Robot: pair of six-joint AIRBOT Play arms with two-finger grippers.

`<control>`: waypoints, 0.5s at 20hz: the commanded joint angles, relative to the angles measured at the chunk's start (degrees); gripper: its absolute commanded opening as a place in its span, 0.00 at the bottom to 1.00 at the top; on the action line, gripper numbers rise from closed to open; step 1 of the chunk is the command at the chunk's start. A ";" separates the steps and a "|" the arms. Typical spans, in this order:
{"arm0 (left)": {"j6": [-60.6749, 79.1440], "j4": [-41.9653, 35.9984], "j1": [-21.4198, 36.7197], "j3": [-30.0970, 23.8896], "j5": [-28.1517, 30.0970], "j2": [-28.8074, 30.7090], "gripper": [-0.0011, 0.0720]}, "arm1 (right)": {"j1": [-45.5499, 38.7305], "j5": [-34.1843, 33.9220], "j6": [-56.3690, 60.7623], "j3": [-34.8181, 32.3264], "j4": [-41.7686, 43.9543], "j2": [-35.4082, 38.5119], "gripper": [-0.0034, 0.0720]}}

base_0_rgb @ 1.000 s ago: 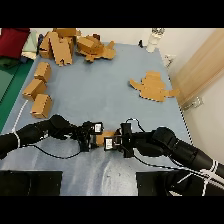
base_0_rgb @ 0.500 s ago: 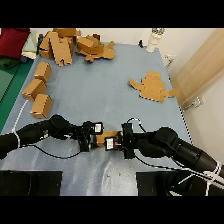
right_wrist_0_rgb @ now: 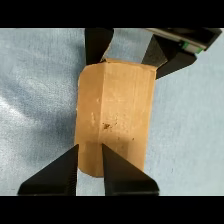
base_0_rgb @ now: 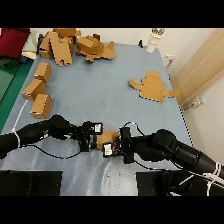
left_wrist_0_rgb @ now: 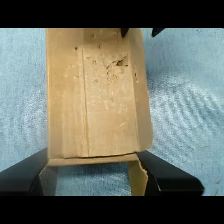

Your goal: Fold the box.

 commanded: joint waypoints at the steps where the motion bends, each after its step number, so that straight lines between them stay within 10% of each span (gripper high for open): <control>1: -0.02 -0.04 0.00 0.00 0.07 0.04 0.57 | 0.26 1.25 0.02 0.17 -0.39 0.04 0.38; 10: -0.02 -0.04 0.00 0.02 0.09 0.04 0.56 | 0.26 -1.57 0.04 4.96 6.43 0.26 0.38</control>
